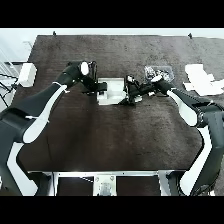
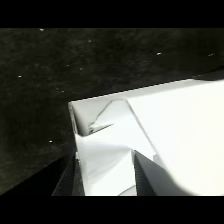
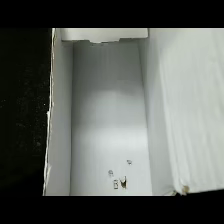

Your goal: Fold the box and place the chain.

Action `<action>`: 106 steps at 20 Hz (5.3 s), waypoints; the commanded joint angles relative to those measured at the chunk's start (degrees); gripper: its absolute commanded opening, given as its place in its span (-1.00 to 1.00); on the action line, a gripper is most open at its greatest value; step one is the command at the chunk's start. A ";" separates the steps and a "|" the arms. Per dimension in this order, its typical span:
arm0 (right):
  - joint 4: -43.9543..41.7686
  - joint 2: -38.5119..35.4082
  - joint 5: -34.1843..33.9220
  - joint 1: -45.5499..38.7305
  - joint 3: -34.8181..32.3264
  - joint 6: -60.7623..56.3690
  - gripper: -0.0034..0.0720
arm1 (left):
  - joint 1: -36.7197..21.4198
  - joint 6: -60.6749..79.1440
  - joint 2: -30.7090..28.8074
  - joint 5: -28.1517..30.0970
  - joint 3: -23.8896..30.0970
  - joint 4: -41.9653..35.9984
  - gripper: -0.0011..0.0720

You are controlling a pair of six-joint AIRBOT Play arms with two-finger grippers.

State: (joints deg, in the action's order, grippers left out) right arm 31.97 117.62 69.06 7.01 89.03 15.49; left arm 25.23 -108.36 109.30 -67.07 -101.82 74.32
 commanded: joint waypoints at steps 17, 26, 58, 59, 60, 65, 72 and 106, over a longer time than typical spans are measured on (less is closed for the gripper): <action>0.00 0.02 0.00 0.04 0.02 0.00 0.54 | 2.27 -8.68 11.19 -17.20 -15.39 12.07 0.20; -0.02 0.02 0.00 0.04 0.02 0.00 0.54 | 3.50 -9.14 11.74 -14.60 -15.43 13.53 0.13; -0.02 0.02 0.00 0.04 0.02 0.00 0.54 | 3.41 0.98 5.49 -18.34 -15.96 11.85 0.98; 0.00 0.02 0.00 0.04 0.02 0.00 0.54 | 3.41 3.21 4.55 -19.19 -15.96 12.22 0.98; 0.00 0.02 0.02 0.04 0.02 0.00 0.54 | 3.41 6.12 3.32 -20.13 -15.93 13.46 0.98; 0.00 0.02 0.00 0.04 0.02 0.00 0.54 | 3.39 24.74 -3.89 -20.13 -15.96 15.85 0.99; 0.00 0.02 0.00 0.04 0.02 0.00 0.54 | -1.81 42.27 -12.50 -12.17 -13.05 5.07 0.53; 0.00 0.02 0.00 0.04 0.02 0.00 0.54 | -19.67 121.70 3.26 1.36 12.00 -44.87 1.00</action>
State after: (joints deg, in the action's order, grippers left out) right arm 31.97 117.62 69.06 7.01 89.03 15.49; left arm 5.58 10.59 110.52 -64.51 -89.08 30.00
